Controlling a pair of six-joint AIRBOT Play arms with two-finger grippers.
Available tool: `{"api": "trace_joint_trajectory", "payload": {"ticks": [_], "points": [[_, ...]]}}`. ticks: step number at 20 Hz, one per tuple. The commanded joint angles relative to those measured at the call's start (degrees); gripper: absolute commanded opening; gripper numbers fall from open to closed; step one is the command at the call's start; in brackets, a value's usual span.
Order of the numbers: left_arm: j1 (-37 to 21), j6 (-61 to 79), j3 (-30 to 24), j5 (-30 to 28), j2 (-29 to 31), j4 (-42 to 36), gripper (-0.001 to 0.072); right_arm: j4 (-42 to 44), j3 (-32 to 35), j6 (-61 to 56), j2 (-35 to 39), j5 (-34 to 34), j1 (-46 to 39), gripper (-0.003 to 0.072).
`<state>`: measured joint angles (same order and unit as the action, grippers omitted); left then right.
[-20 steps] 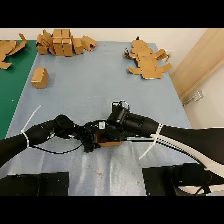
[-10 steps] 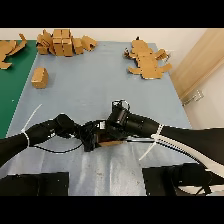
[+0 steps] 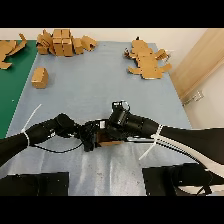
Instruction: Fold the box.
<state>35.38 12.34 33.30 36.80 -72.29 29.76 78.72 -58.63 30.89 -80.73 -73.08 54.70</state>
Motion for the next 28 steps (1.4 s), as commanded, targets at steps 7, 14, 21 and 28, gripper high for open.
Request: {"api": "trace_joint_trajectory", "payload": {"ticks": [7, 14, 21, 28], "points": [[0.00, -0.02, 0.04, 0.24, 0.02, -0.02, 0.0612, 1.66, 1.95, -0.04, -0.04, 2.36, 0.04, 0.0008], [-0.02, -0.02, 0.04, 0.24, 0.02, -0.02, 0.0612, 1.49, 2.32, -0.37, 0.00, 4.44, 0.07, 0.0066], [0.00, -0.02, 0.04, 0.28, 0.02, -0.02, 0.0612, 0.48, 2.27, -0.39, 1.88, 4.02, 0.04, 0.0263], [-0.02, -0.02, 0.04, 0.31, 0.02, -0.02, 0.0612, 0.17, 2.16, -0.39, 2.38, 3.30, 0.02, 0.0368]]}}
